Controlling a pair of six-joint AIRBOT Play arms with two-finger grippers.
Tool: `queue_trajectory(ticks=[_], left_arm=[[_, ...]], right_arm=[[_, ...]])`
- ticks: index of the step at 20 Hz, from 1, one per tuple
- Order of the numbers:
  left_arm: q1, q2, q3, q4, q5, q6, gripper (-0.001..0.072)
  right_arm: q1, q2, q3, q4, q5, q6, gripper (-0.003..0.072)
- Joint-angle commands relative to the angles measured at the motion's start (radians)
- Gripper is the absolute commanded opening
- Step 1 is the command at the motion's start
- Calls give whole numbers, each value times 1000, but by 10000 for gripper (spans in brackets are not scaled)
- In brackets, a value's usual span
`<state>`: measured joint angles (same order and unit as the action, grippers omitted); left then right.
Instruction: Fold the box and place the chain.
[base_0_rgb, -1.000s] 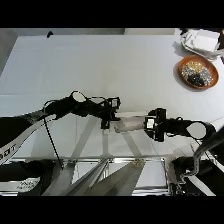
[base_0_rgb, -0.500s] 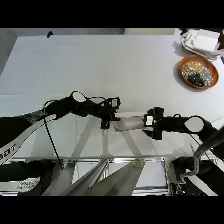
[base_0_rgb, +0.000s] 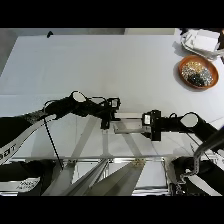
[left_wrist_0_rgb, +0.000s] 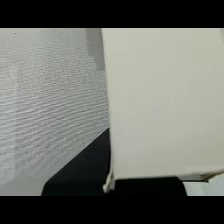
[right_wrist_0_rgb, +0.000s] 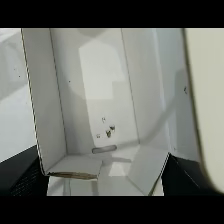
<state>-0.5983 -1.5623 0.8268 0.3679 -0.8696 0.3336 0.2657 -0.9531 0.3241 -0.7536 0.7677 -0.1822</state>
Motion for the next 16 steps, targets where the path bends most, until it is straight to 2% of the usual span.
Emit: queue_trajectory(ticks=[1, 8, 9, 10, 11, 12, 16], left_arm=[[0, -1, 0, 0, 1, -1, 11], [0, -1, 0, 0, 1, -1, 11], [0, -1, 0, 0, 1, -1, 11], [0, -1, 0, 0, 1, -1, 11], [0, -1, 0, 0, 1, -1, 11], [0, -1, 0, -1, 1, -1, 11], [0, -1, 0, -1, 1, -1, 11]], right_arm=[[0, -53, 0, 117, 13, -109, 649], [0, -136, 0, 134, 2, -149, 634], [0, -138, 0, 134, -1, -149, 600], [0, -138, 0, 133, 0, -149, 485], [0, -138, 0, 134, 0, -149, 424], [0, -138, 0, 133, 0, -149, 401], [0, -138, 0, 117, -2, -149, 396]])
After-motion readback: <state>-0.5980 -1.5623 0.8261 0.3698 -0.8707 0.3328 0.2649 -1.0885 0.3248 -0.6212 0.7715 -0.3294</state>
